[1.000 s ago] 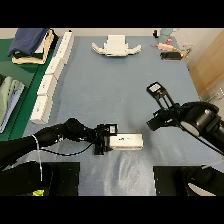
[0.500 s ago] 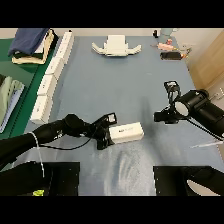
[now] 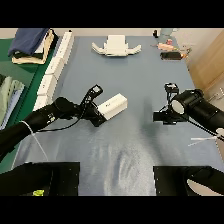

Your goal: Fold the box.

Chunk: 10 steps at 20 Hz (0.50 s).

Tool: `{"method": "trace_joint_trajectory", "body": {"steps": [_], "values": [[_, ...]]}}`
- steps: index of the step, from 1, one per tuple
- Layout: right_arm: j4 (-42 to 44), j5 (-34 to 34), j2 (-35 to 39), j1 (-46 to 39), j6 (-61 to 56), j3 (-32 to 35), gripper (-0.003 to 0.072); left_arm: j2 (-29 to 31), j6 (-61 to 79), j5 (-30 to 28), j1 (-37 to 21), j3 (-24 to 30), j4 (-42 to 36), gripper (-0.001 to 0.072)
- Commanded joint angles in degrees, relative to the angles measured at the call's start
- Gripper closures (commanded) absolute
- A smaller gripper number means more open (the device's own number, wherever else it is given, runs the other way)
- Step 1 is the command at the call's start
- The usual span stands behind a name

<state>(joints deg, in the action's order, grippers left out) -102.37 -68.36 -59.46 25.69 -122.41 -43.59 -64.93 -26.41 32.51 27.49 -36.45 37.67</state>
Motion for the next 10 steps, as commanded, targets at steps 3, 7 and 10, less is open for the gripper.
{"method": "trace_joint_trajectory", "body": {"steps": [3,7,10], "values": [[0.9,1.4,-0.1,0.0,-0.2,-0.1,0.0681,0.0,-2.5,0.5,-0.1,-1.3,2.8,0.0298],[2.5,1.4,-0.1,0.0,-0.2,-0.1,0.0681,-1.8,-13.6,-4.5,-3.6,-4.8,10.7,0.0298],[2.6,1.4,-0.1,0.0,-0.2,-0.1,0.0681,-7.0,-20.5,-4.3,-8.3,-13.0,19.8,0.0298]]}}
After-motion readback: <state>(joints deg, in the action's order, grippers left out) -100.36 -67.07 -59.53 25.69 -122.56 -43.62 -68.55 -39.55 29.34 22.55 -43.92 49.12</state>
